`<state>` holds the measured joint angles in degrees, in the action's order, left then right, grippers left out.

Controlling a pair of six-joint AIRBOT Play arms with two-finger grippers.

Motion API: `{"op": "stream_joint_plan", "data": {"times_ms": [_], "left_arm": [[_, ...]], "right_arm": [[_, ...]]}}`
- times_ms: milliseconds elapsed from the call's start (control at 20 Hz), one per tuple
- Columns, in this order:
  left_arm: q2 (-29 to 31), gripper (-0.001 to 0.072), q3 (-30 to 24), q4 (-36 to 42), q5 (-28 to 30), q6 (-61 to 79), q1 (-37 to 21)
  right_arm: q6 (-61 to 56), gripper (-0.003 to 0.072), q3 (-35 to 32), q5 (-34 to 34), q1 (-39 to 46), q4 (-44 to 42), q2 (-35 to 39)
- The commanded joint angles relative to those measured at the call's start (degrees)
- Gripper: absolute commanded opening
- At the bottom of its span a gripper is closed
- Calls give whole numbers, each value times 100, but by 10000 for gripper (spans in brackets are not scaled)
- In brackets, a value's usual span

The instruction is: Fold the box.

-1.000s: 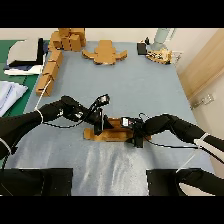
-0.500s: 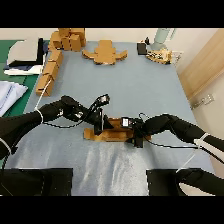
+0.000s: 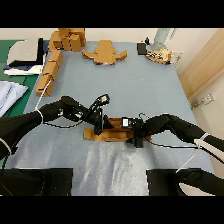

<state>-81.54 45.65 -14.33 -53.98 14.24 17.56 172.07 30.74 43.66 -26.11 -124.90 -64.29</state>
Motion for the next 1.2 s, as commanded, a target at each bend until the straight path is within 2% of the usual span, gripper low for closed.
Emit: {"op": "stream_joint_plan", "data": {"times_ms": [0,50,100,150,200,300,450,550,600,650,700,750,850,1000,1150], "left_arm": [[-2,17,0,37,70,-20,-4],[0,94,0,39,107,-24,-15],[2,390,0,44,223,-107,-28],[13,548,0,37,306,-396,-46],[37,606,0,31,251,-802,-92],[219,606,0,-369,-7,-1781,-236],[798,607,0,-1585,-341,-3272,-496],[1200,604,0,-2330,-868,-4513,-588],[1314,541,-2,-2559,-1102,-5396,-579],[1344,213,-4,-2551,-1432,-6387,-573],[1331,15,-11,-2422,-1676,-7027,-531],[1329,15,-24,-2229,-1731,-7377,-446],[1325,14,-28,-1397,-1419,-7573,-155],[1174,14,9,-229,-289,-7276,275],[704,14,118,42,527,-7200,352]], "right_arm": [[-2,498,-4,37,-7,-2,-4],[-2,497,-4,37,-7,0,-4],[-2,497,-4,37,-7,0,-4],[-2,498,-4,39,-7,0,-2],[-2,498,-4,39,-7,15,-2],[-2,498,-4,37,-7,17,-2],[-2,498,-4,37,-7,17,-2],[-2,497,-4,37,-7,20,-2],[-2,498,-4,37,-7,22,-2],[-2,499,-4,37,-7,24,-2],[-2,499,-4,37,-7,28,-2],[-2,498,-4,37,-7,42,-2],[-2,499,-4,37,-7,42,-2],[-2,499,-4,37,-4,50,-2],[-4,499,-4,37,-4,83,-2]]}}
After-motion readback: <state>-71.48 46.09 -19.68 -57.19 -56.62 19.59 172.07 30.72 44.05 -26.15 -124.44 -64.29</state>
